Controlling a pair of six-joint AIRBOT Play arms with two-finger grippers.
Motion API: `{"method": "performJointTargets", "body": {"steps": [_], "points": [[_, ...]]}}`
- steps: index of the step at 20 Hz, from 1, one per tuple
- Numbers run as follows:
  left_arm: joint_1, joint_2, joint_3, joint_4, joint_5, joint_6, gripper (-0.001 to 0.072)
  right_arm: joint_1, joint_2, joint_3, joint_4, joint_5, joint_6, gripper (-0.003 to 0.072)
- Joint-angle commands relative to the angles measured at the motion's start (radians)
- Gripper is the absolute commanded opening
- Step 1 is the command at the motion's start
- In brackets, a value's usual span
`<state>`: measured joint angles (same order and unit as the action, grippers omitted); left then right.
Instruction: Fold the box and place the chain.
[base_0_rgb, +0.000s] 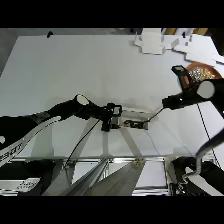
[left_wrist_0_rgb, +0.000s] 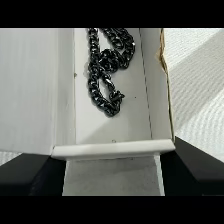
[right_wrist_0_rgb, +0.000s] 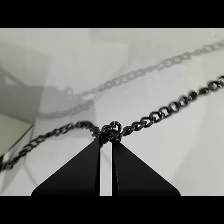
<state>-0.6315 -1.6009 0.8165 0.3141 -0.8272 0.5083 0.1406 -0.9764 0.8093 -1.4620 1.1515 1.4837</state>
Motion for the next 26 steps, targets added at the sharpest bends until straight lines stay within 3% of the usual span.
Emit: {"method": "performJointTargets", "body": {"steps": [1, 8, 14, 18, 26], "points": [[0.0, 0.0, 0.0, 0.0, 0.001, 0.0, 0.0136, 0.041, 0.149, 0.001, 0.008, 0.129, -0.001, 0.0021], [0.0, 0.0, 0.0, 0.0, 0.0, 0.0, 0.0136, 0.227, 0.316, 0.001, 0.195, 0.2, 0.002, 0.0021], [0.0, 0.0, 0.0, 0.0, 0.0, 0.0, 0.0136, 0.373, 0.319, 0.001, 0.288, 0.026, 0.04, 0.0021], [0.0, 0.0, 0.0, 0.0, 0.0, 0.0, 0.0136, 0.396, 0.282, 0.001, 0.289, -0.048, 0.056, 0.0021], [0.0, 0.0, 0.0, 0.0, 0.001, 0.0, 0.0136, 0.438, 0.084, -0.046, 0.273, -0.119, 0.053, 0.0027]]}}
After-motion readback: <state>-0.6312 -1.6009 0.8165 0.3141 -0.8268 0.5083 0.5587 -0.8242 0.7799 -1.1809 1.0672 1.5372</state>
